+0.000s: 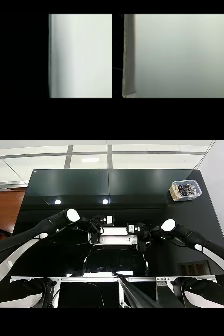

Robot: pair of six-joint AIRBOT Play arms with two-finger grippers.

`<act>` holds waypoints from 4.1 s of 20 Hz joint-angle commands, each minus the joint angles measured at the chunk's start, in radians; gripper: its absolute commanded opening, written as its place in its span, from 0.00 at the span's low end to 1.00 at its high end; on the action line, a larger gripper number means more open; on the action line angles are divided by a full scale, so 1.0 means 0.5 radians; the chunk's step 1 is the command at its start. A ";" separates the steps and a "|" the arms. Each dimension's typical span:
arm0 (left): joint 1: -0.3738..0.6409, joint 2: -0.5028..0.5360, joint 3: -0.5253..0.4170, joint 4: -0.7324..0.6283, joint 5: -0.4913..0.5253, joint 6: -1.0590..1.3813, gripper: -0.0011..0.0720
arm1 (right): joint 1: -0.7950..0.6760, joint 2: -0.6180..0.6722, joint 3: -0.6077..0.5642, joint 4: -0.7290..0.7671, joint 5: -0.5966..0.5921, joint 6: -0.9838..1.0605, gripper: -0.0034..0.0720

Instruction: Fold the box and place the chain.

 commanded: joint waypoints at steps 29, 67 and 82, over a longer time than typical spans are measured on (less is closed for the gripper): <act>0.081 0.645 -0.001 0.463 -0.224 -0.583 0.76 | -0.005 0.002 -0.001 0.007 0.004 0.020 0.62; 0.050 0.230 -0.223 -0.465 0.198 -0.954 0.05 | -0.005 0.002 -0.001 0.008 0.004 0.020 0.62; 0.193 0.585 -0.082 0.149 -0.002 -1.164 0.05 | -0.005 0.002 -0.001 0.008 0.004 0.020 0.62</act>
